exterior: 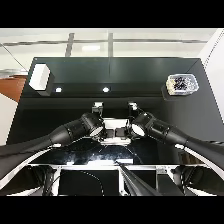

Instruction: Fold the box and place the chain.

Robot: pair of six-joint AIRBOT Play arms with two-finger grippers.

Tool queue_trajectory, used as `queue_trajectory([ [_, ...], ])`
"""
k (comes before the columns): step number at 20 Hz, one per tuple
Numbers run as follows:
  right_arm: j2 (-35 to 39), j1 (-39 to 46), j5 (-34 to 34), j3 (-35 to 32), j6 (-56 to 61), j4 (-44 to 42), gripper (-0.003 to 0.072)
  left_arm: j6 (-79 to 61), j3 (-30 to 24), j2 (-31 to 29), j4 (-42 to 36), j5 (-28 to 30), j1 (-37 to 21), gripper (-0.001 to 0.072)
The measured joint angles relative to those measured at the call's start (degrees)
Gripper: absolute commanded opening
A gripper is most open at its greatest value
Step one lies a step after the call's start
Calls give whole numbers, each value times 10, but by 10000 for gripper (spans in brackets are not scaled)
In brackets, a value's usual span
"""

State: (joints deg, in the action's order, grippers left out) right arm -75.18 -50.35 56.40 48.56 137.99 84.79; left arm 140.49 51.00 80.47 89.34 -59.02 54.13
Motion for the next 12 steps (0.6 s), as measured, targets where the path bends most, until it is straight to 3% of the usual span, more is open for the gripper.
queue_trajectory([
  [12,50,0,44,6,-15,10,483,1,0,0,0,0,0,30],
])
